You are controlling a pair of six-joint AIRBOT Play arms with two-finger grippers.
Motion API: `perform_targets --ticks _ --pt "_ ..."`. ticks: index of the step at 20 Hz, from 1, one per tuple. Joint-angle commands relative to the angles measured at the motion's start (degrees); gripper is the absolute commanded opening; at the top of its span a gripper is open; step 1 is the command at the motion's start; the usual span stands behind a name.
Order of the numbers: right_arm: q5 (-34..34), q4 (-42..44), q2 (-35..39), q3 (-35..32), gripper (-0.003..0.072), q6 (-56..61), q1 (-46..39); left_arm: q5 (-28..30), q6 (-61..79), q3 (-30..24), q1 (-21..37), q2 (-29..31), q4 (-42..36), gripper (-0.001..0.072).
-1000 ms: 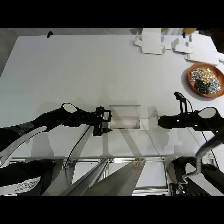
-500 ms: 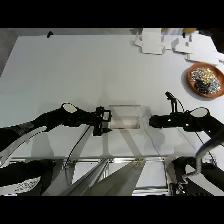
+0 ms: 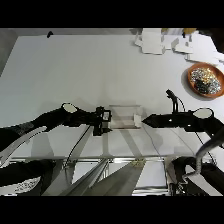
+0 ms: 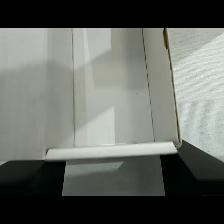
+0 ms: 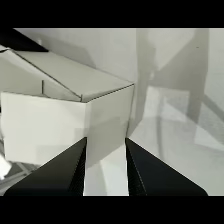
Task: Fold the box and place the chain.
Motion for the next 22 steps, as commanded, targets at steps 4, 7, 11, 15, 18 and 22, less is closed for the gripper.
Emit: perform_targets --ticks 4,7,11,15,18,22 --pt "-1.81 2.47 0.37 -0.02 0.0301 0.28 5.35 0.02 -0.02 -0.02 -0.02 0.04 0.0 0.021" --pt "-2.8 2.36 0.37 -0.02 0.0301 1.25 5.55 0.02 -0.02 -0.02 -0.02 0.04 0.0 0.021" --pt "-5.44 0.55 0.37 0.61 0.0303 6.29 7.89 0.0 -0.02 -0.02 -0.02 0.04 0.0 0.021" --pt "-11.67 -15.5 0.17 6.69 0.0302 25.73 18.8 0.02 -0.02 -0.02 -0.02 0.04 0.0 0.021" --pt "-11.89 -26.18 -1.22 11.26 0.0314 39.1 24.0 0.02 -0.02 -0.02 -0.02 0.04 0.0 0.021" --pt "-9.6 -37.16 -5.09 14.82 0.0311 57.07 28.72 0.02 -0.02 -0.02 -0.02 0.04 0.02 0.021"
